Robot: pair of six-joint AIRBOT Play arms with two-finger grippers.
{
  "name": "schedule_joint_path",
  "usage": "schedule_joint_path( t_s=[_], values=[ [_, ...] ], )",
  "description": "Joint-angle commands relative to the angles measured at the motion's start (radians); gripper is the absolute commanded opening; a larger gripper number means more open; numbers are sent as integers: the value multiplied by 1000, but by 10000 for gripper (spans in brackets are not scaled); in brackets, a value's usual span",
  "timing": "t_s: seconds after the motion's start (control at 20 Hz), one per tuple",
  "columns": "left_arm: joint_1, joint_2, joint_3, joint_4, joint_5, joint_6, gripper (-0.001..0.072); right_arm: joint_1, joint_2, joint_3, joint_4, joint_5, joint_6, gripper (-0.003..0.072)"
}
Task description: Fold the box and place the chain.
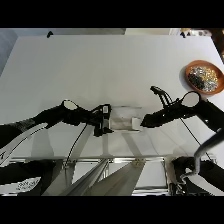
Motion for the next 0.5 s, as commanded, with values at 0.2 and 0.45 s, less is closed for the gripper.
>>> schedule_joint_path(
  t_s=[0.2,0.45],
  values=[
    [0,0,0,0,0,0,69,2,7,8,1,-56,61,421],
    [0,0,0,0,0,0,69,161,-7,8,-40,-172,180,421]
  ],
)
